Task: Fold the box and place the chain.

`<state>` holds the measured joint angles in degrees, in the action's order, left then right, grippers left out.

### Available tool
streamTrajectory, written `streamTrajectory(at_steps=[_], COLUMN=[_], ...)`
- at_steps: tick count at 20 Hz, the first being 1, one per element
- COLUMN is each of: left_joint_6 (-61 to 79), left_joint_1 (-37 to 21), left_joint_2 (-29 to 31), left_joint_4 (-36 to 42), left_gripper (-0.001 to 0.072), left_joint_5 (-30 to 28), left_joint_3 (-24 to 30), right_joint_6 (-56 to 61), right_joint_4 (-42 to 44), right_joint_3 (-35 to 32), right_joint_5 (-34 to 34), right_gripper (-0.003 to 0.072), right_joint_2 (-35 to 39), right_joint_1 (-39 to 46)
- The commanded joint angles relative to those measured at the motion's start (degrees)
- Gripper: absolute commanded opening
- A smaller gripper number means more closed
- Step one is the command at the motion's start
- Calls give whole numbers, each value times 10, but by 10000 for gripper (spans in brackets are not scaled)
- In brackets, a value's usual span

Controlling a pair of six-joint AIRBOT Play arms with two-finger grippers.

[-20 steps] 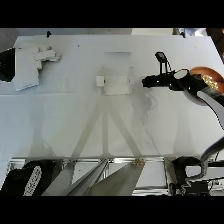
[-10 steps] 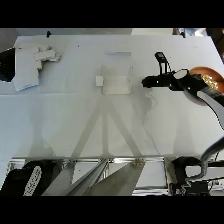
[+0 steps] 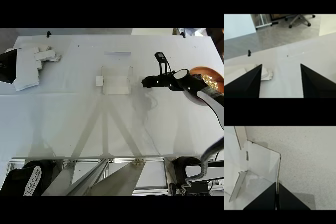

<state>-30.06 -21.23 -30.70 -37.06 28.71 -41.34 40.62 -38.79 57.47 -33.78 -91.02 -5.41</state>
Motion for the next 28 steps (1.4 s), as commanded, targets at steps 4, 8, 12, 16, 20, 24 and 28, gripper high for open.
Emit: streamTrajectory(at_steps=[4, 8, 12, 16, 20, 24, 28], left_joint_6=[2, -26, -125, -135, -133, -85, -92], left_joint_1=[68, 147, 163, 164, 164, 198, 240], left_joint_2=[-61, -235, -433, -563, -659, -734, -793], left_joint_4=[1, 1, 2, -18, -75, -71, -74], left_gripper=[493, 499, 660, 660, 660, 660, 662], left_joint_5=[7, 89, 236, 322, 369, 394, 371], left_joint_3=[-1, -93, -247, -353, -461, -542, -588], right_joint_6=[0, 0, 0, 0, 0, 0, 0], right_joint_4=[0, 0, 0, 0, 0, 0, 0], right_joint_3=[0, 0, 0, 0, 0, 0, 0], right_joint_5=[0, 0, 0, 0, 0, -1, 0], right_gripper=[12, 12, 12, 12, 12, 12, 12], right_joint_2=[0, 0, 0, 0, 0, 0, 0], right_joint_1=[-1, -1, -1, -1, -1, -1, -1])
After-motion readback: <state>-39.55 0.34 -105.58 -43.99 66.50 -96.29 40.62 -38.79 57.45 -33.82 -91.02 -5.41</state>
